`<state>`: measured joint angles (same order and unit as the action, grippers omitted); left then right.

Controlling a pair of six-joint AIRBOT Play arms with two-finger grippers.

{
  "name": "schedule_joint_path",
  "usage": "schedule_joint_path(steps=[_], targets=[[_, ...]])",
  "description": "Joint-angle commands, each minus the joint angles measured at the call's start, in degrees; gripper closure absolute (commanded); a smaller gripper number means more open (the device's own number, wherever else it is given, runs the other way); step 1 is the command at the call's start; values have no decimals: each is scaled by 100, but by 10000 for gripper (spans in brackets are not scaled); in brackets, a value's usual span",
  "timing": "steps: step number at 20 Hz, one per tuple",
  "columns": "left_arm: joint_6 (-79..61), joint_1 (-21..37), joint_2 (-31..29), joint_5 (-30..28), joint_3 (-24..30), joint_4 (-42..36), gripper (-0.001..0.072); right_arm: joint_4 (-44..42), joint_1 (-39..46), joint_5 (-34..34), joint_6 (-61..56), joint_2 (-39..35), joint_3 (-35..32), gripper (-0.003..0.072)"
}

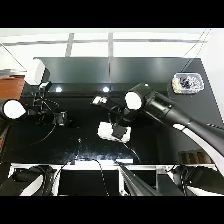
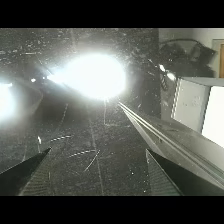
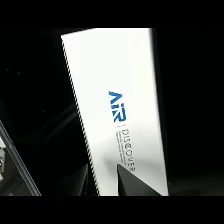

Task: Fold the box and place the chain.

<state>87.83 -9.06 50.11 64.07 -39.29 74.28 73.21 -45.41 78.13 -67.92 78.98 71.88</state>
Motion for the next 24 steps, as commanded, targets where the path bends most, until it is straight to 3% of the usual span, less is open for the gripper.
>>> schedule_joint_path(steps=[1,3,5,6,9,11,13,16,24], targets=[[-2,4,13,24,0,0,11,37,358,470,-1300,-487,83,488],[-4,4,13,48,2,0,10,24,852,772,-2159,-1034,-328,665],[-2,2,13,50,2,-2,11,-369,1294,326,-2699,-1934,-1384,665],[-2,2,13,48,2,-4,11,-782,1423,-201,-3027,-2365,-2015,665],[-4,2,13,44,2,-2,11,-3121,1266,-2876,-3576,-3023,-3880,664],[-4,0,26,24,2,-2,11,-3773,739,-4385,-3254,-2822,-4221,664],[-4,2,68,44,0,-2,10,-4295,387,-5099,-3093,-2439,-4164,665],[-4,0,118,107,2,-7,10,-4706,348,-4717,-2612,-1958,-4116,664],[-7,-37,120,109,2,-234,10,-4538,350,-4470,-2612,-1816,-4118,664]])
